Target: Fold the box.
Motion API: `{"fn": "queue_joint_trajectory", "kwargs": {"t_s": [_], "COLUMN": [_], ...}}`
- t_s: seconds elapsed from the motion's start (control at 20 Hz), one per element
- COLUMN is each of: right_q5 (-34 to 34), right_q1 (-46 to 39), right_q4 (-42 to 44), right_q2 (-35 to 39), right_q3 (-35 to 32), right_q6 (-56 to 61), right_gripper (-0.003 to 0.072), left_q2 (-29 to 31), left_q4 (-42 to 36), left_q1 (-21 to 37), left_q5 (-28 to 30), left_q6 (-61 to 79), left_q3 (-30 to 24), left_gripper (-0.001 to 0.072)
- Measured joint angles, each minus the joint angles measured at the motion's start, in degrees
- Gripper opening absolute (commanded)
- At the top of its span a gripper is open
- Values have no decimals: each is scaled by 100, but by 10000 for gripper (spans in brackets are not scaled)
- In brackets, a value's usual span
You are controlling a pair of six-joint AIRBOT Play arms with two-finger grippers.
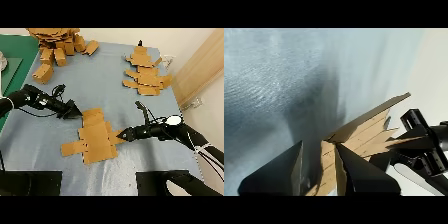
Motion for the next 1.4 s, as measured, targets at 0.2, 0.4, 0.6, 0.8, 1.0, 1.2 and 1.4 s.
{"fn": "queue_joint_trajectory", "kwargs": {"t_s": [0.2,0.4,0.6,0.8,1.0,1.2,1.4], "right_q5": [-2,-31,-66,-146,-175,-221,-380], "right_q1": [7,7,13,13,13,13,15], "right_q4": [2,-2,-2,-7,-15,-33,-22], "right_q2": [13,13,13,13,13,13,13], "right_q3": [0,0,-2,-2,-2,-2,-2], "right_q6": [-28,-42,-22,46,107,170,227], "right_gripper": [0,0,0,0,0,1,5], "left_q2": [-308,-461,-503,-516,-516,-516,-516], "left_q4": [-319,-739,-1241,-1370,-1386,-1349,-1318], "left_q1": [-251,-472,-581,-651,-601,-573,-586], "left_q5": [-127,-326,-863,-1268,-1440,-1554,-1561], "left_q6": [363,837,1340,1652,1851,2155,2752], "left_q3": [24,28,28,28,28,28,42], "left_gripper": [313,312,313,312,156,12,12]}}
